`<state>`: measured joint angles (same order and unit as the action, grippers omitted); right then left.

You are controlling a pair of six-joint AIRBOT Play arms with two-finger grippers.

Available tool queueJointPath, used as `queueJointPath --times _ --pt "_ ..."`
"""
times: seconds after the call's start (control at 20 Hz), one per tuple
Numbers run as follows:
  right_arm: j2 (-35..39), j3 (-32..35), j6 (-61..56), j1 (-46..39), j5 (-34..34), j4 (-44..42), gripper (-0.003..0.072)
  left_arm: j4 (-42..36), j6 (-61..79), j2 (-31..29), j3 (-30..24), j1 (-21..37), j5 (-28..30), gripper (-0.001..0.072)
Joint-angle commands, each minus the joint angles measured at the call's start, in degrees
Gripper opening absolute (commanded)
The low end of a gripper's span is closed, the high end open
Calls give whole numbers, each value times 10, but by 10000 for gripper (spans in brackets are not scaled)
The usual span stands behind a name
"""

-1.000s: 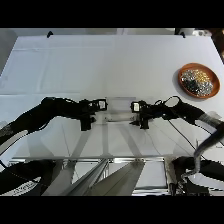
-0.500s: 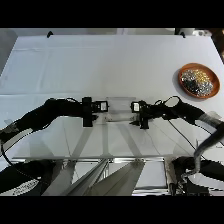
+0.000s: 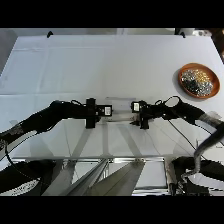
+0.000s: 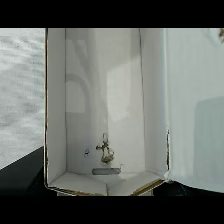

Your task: Fold the box and place the chain.

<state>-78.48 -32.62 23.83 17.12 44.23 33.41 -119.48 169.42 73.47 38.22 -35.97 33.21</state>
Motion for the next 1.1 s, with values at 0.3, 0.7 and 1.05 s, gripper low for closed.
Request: queueJointPath --times 0.3,0.7,1.05 --pt "0 0 1 1 -1 0 398 11 1 -1 0 15 25 299" --pt "0 0 1 1 -1 0 398 14 1 0 0 24 22 299" --pt "0 0 1 1 -1 0 398 8 1 20 0 14 -17 300"
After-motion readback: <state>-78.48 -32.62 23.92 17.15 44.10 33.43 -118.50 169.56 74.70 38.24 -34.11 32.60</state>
